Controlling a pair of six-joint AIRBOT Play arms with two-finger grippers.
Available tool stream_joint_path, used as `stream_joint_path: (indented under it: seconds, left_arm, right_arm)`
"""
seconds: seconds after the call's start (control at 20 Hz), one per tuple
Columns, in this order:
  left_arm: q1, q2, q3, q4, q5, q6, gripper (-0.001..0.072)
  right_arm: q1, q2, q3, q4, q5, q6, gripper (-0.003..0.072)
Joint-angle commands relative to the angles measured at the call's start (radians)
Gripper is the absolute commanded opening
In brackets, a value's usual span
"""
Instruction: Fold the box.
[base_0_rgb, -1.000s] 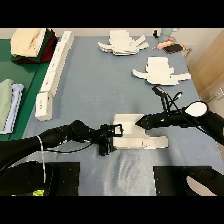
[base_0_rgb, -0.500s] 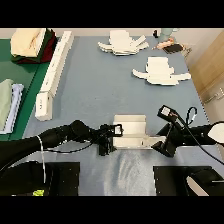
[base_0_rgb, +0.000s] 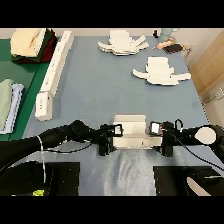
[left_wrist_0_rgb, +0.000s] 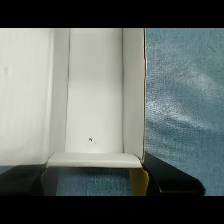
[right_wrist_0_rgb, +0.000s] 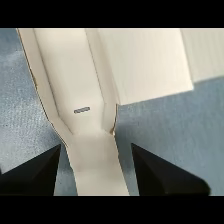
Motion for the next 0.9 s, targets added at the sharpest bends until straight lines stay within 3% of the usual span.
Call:
stream_joint_path:
  seconds: [0.0, 0.15, 0.25, 0.45, 0.6, 0.85]
  left_arm:
    - [0.000, 0.000, 0.001, 0.000, 0.000, 0.000, 0.0524]
    - [0.000, 0.000, 0.001, 0.000, 0.000, 0.000, 0.0524]
    - [0.000, 0.000, 0.001, 0.000, 0.000, 0.000, 0.0525]
    - [0.000, 0.000, 0.001, 0.000, 0.000, 0.000, 0.0524]
    - [0.000, 0.000, 0.001, 0.000, 0.000, 0.000, 0.0524]
    - [0.000, 0.000, 0.001, 0.000, 0.000, 0.000, 0.0524]
  right_arm:
    - [0.071, -0.060, -0.006, 0.003, -0.080, -0.069, 0.0705]
    - [0.102, -0.090, -0.005, -0.007, -0.158, -0.096, 0.0587]
    - [0.114, -0.100, -0.005, 0.019, -0.159, -0.098, 0.0402]
    - [0.148, -0.100, -0.005, 0.040, -0.119, -0.057, 0.0216]
    - [0.165, -0.100, -0.006, 0.047, -0.117, -0.040, 0.0149]
    - [0.165, -0.105, -0.006, 0.085, -0.147, -0.041, 0.0150]
